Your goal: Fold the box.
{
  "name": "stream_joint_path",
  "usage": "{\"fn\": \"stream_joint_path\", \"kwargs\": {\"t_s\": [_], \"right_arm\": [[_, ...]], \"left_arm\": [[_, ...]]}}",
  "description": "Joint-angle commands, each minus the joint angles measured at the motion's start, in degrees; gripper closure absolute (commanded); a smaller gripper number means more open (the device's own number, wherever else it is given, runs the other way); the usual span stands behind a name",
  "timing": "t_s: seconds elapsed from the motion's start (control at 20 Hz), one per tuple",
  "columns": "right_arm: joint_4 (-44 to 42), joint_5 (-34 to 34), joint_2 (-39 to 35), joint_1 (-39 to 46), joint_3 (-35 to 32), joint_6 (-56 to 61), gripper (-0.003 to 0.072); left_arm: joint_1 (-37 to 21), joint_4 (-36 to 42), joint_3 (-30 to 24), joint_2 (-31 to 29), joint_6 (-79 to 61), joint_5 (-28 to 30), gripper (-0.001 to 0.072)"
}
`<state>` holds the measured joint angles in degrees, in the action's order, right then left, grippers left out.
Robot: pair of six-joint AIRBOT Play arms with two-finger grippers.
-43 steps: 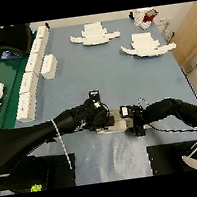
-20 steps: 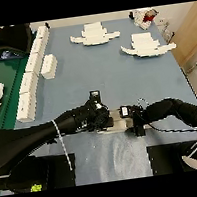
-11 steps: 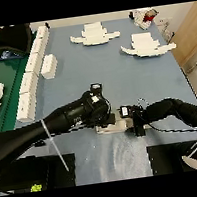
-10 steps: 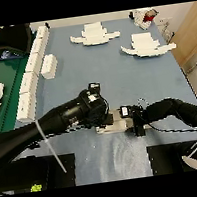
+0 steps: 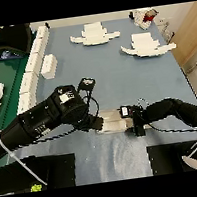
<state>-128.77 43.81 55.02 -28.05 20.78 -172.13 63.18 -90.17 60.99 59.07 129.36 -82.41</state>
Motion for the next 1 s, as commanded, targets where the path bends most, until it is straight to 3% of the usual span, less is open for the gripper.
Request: {"fn": "stream_joint_path", "kwargs": {"t_s": [0.0, 0.15, 0.25, 0.3, 0.35, 0.4, 0.65, 0.8, 0.95], "right_arm": [[0.0, 0.0, 0.0, 0.0, 0.0, 0.0, 0.0150], [0.0, 0.0, 0.0, 0.0, 0.0, 0.0, 0.0150], [0.0, 0.0, 0.0, 0.0, 0.0, 0.0, 0.0150], [0.0, 0.0, 0.0, 0.0, 0.0, 0.0, 0.0150], [0.0, 0.0, 0.0, 0.0, 0.0, 0.0, 0.0150], [0.0, 0.0, 0.0, 0.0, 0.0, 0.0, 0.0150], [0.0, 0.0, 0.0, 0.0, 0.0, 0.0, 0.0150], [0.0, 0.0, 0.0, 0.0, 0.0, 0.0, 0.0150], [0.0, 0.0, 0.0, 0.0, 0.0, 0.0, 0.0150]], "left_arm": [[-0.2, 0.3, -0.5, -1.7, -12.2, 1.3, 0.0697], [-5.4, 1.9, -7.3, -9.4, -32.5, 6.7, 0.0697], [-11.8, 11.1, -14.0, -14.9, -60.0, 14.0, 0.0694], [-15.5, 16.8, -17.4, -16.8, -72.4, 17.1, 0.0628], [-19.5, 22.3, -20.8, -18.1, -82.0, 21.0, 0.0230], [-23.3, 26.9, -24.1, -18.4, -89.9, 24.4, 0.0027], [-35.2, 44.5, -35.3, -13.3, -124.3, 32.6, 0.0027], [-36.0, 53.4, -37.4, -7.9, -137.3, 39.2, 0.0011], [-36.0, 62.0, -37.4, -3.5, -144.7, 41.5, 0.0011]]}}
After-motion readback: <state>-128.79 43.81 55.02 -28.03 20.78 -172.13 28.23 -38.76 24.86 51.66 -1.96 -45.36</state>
